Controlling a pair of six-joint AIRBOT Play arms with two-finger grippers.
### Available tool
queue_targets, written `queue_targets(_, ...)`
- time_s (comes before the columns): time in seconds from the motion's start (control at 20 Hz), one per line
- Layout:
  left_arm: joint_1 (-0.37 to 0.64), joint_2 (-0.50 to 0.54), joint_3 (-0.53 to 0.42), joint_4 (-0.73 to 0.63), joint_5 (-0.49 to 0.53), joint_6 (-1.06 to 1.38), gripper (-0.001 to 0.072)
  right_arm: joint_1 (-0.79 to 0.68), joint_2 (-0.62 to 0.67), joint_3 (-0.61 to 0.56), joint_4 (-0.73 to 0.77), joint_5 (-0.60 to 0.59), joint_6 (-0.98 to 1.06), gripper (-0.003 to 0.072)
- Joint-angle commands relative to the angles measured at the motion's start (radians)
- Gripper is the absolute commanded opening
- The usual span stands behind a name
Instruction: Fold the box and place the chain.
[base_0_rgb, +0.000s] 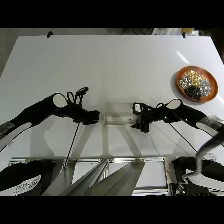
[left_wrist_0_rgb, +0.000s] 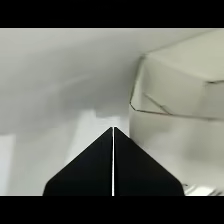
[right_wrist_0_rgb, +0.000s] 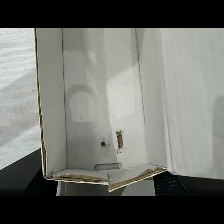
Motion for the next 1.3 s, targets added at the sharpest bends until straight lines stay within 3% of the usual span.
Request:
queue_targets(0.0, -0.029, 0.032, 0.021, -0.027, 0.000, 0.014, 0.0011, 0.001, 0.000, 0.000, 0.000, 0.000, 0.000, 0.0404)
queue_targets(0.15, -0.045, 0.040, 0.028, -0.036, 0.003, 0.014, 0.0021, 0.001, 0.000, 0.000, 0.000, 0.000, 0.000, 0.0404)
queue_targets(0.3, -0.053, 0.043, 0.028, -0.044, 0.004, 0.014, 0.0157, 0.001, 0.000, 0.000, 0.000, 0.000, 0.000, 0.0404)
queue_targets(0.55, -0.064, 0.062, 0.042, -0.050, 0.012, 0.013, 0.0158, 0.001, 0.000, 0.000, 0.000, 0.000, 0.000, 0.0404)
queue_targets(0.6, -0.072, 0.061, 0.045, -0.048, 0.015, 0.009, 0.0166, 0.001, 0.000, 0.000, 0.000, 0.001, 0.000, 0.0404)
queue_targets(0.65, -0.081, 0.061, 0.048, -0.047, 0.017, 0.005, 0.0222, 0.001, 0.000, 0.000, 0.000, 0.000, 0.000, 0.0404)
queue_targets(0.9, -0.101, 0.061, 0.053, -0.039, 0.029, 0.002, 0.0232, 0.001, 0.000, 0.000, 0.000, 0.000, 0.000, 0.0404)
queue_targets(1.0, -0.117, 0.061, 0.053, -0.009, 0.048, -0.025, 0.0233, 0.001, 0.000, 0.000, 0.000, 0.000, 0.000, 0.0404)
queue_targets(1.1, -0.137, 0.051, 0.067, 0.066, 0.056, -0.099, 0.0298, 0.001, 0.000, 0.000, 0.000, 0.000, 0.000, 0.0404)
queue_targets(1.25, -0.172, 0.023, 0.122, 0.188, 0.040, -0.224, 0.0299, 0.001, 0.000, 0.000, 0.000, 0.000, 0.000, 0.0404)
